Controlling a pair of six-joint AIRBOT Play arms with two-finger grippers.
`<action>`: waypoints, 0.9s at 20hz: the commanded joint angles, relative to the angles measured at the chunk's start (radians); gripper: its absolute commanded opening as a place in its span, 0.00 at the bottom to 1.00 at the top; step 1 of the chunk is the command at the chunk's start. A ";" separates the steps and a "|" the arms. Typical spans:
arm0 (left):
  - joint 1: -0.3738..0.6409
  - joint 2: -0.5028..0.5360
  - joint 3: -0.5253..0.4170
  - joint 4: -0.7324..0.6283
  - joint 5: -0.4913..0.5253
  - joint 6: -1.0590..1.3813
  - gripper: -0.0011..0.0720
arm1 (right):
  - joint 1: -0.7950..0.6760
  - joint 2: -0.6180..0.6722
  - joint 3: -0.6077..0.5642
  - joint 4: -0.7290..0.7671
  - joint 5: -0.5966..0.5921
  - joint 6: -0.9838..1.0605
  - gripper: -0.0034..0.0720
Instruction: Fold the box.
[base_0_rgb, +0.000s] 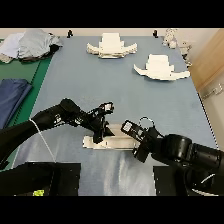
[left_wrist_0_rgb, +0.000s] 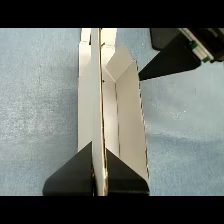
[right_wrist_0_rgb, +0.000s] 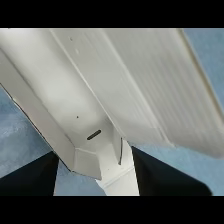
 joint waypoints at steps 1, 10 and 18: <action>0.000 -0.001 -0.001 0.000 0.000 0.000 0.03 | -0.211 0.035 -0.054 0.359 0.092 -0.599 0.99; 0.000 -0.001 -0.001 0.000 0.000 0.000 0.03 | -0.465 -0.005 -0.069 0.698 0.071 -1.210 0.99; 0.001 -0.001 -0.001 0.000 0.000 0.000 0.03 | -0.465 -0.011 -0.073 0.680 0.052 -1.209 0.99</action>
